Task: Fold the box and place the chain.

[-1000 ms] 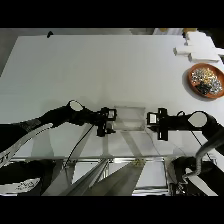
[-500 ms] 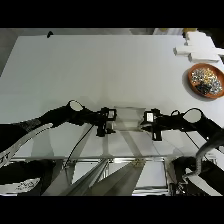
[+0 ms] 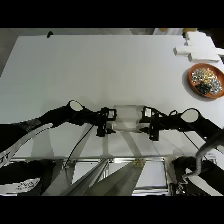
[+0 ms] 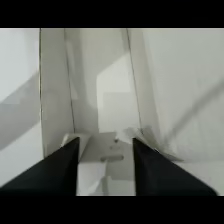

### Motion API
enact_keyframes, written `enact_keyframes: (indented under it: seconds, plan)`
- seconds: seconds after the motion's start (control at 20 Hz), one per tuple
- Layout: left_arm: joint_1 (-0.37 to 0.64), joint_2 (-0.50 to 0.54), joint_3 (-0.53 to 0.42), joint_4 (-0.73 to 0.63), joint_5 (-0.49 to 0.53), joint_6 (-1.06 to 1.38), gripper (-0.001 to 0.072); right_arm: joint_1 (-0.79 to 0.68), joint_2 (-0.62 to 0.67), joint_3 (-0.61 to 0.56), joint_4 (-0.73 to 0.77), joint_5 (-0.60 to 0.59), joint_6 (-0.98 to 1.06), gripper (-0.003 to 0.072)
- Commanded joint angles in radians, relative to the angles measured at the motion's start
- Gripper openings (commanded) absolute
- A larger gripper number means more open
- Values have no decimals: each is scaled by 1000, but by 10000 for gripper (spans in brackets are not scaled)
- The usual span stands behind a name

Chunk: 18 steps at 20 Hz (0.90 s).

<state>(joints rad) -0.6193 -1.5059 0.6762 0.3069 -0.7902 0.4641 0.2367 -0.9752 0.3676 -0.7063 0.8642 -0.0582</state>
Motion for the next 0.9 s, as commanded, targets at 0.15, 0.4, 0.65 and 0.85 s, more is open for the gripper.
enact_keyframes:
  seconds: [0.15,0.4,0.65,0.85]
  plan:
    - [1,1,0,0,1,0,272,-2,260,0,-180,40,594,20]
    - [1,1,0,0,1,0,272,-48,307,0,-304,-109,1122,20]
    - [0,1,0,0,1,0,272,-251,198,0,-317,-19,1389,19]
    - [0,1,0,0,1,0,272,-312,89,0,-335,55,1389,19]
